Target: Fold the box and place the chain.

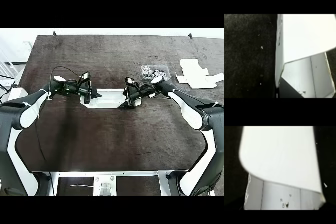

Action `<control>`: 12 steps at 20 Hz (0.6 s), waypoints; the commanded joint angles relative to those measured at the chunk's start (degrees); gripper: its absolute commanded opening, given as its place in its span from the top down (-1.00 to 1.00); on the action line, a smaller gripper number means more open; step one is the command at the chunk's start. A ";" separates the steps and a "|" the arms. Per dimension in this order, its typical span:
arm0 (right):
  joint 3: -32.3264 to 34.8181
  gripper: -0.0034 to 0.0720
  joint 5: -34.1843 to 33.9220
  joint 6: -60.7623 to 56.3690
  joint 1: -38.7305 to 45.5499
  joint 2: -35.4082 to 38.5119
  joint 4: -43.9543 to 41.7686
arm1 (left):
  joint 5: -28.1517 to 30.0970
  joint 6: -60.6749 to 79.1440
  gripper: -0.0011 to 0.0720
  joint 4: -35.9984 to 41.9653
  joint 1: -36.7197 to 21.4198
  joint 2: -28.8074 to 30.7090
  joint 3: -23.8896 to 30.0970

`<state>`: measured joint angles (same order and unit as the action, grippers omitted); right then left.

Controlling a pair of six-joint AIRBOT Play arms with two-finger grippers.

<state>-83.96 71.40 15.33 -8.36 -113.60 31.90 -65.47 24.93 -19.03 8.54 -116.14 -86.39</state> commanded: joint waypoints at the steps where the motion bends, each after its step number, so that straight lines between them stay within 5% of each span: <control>1: -0.57 -0.95 0.17 0.35 -0.55 -1.14 0.04 | 0.07 0.00 0.92 0.00 0.00 0.00 0.02; 12: -1.01 -0.85 -1.84 0.39 -0.50 -1.46 0.07 | 0.04 0.00 0.92 0.00 0.00 0.00 0.02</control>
<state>-84.82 70.02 15.70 -8.84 -114.98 32.05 -65.39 24.93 -19.00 8.56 -116.14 -86.39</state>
